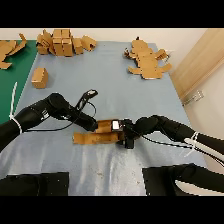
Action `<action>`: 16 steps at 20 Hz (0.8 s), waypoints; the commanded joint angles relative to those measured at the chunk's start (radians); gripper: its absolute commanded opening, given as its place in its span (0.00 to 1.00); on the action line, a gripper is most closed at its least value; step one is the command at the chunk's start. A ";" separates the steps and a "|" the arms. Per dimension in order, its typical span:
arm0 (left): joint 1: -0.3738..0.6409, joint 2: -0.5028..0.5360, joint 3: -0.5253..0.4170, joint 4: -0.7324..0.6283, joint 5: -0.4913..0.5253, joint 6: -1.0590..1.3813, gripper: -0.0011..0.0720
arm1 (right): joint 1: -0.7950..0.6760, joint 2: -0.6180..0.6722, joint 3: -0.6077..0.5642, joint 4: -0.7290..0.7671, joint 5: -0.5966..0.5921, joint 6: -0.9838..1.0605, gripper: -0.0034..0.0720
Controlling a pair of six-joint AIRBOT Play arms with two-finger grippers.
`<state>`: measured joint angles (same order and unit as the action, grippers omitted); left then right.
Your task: Fold the box.
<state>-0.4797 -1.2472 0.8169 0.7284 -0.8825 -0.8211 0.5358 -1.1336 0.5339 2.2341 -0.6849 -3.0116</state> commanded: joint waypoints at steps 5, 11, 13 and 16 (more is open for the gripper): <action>0.024 0.000 0.000 0.020 0.010 0.003 0.03 | 0.000 0.000 0.001 -0.002 -0.012 0.003 0.77; 0.024 0.000 0.000 -0.139 0.003 0.137 0.03 | 0.000 0.000 0.001 -0.002 -0.011 0.003 0.77; 0.024 0.000 0.000 -0.140 -0.024 0.148 0.03 | 0.000 0.000 0.001 -0.002 -0.012 0.003 0.77; 0.024 0.000 0.000 -0.141 -0.053 0.153 0.03 | 0.000 0.000 0.001 -0.002 -0.012 0.003 0.77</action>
<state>-0.4553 -1.2472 0.8169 0.6090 -0.9073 -0.6914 0.5358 -1.1336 0.5339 2.2314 -0.7002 -3.0085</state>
